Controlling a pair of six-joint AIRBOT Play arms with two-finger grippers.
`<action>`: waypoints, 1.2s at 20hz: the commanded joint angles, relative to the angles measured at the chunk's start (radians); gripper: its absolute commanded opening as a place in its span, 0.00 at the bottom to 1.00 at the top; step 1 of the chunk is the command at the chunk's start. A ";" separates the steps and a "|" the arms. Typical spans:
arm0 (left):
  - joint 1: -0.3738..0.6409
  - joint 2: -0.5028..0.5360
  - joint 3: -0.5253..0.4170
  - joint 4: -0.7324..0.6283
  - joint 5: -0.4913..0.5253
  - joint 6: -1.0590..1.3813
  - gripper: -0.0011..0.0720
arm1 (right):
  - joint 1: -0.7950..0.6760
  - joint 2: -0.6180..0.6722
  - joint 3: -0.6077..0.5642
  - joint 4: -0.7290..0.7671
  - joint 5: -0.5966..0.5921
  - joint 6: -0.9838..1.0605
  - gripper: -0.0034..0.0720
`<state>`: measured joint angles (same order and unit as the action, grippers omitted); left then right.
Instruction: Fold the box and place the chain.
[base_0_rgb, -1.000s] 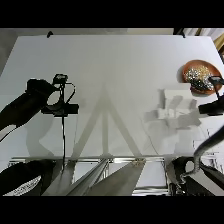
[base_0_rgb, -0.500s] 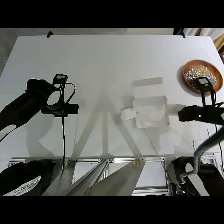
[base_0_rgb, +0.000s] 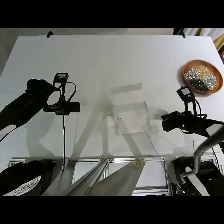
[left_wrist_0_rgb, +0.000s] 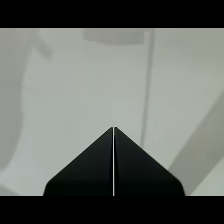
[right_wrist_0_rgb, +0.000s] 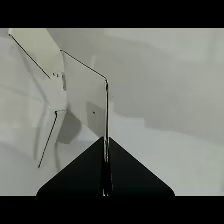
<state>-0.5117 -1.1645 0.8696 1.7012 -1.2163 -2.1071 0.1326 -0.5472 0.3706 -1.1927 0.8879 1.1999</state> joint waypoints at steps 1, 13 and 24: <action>-0.001 0.000 0.000 -0.070 0.163 0.149 0.03 | 0.073 -0.032 -0.006 0.016 -0.052 0.007 0.06; 0.002 -0.128 0.000 -0.923 0.285 1.259 0.75 | 0.095 -0.161 -0.006 0.020 -0.039 0.007 0.06; -0.003 -0.323 0.000 -1.254 0.255 1.524 0.90 | 0.095 -0.161 -0.006 0.019 -0.036 0.006 0.06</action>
<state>-0.5121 -1.4528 0.8700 0.5449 -0.9741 -0.6563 0.2264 -0.7071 0.3653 -1.1732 0.8516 1.2068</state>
